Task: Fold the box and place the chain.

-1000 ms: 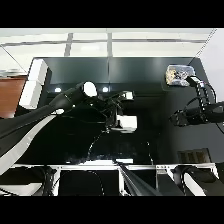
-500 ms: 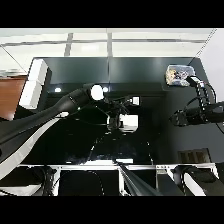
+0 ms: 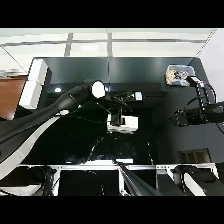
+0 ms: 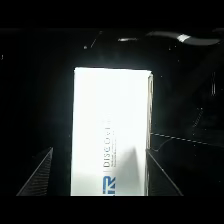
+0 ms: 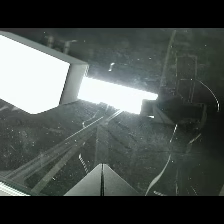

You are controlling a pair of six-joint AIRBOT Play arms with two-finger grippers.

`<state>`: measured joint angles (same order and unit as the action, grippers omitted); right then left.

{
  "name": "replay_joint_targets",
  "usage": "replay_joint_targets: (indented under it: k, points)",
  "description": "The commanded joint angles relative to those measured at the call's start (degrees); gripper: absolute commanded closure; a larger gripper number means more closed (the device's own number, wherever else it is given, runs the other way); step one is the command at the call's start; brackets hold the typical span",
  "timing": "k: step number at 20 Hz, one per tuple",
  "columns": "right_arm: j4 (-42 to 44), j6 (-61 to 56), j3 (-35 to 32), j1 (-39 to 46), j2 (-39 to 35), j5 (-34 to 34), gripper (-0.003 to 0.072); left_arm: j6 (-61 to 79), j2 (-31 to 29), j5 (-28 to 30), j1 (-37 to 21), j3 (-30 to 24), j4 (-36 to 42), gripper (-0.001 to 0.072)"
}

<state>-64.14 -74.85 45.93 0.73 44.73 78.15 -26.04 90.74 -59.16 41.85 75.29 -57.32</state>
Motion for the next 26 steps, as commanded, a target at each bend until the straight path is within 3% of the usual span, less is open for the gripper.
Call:
replay_joint_targets:
  k: [1,8,26]
  points:
    - [0.0,0.0,0.0,0.0,-0.1,0.0,0.0674,-3.0,0.8,-0.1,0.0,0.3,-2.5,0.0005]
    - [0.0,0.0,0.0,0.0,-0.1,0.0,0.0674,-3.0,3.5,-3.5,0.3,0.3,-1.8,0.0005]
    - [0.0,-0.4,0.0,0.0,-0.1,0.0,0.0674,-3.0,3.4,-5.6,0.3,3.1,-1.8,0.0004]
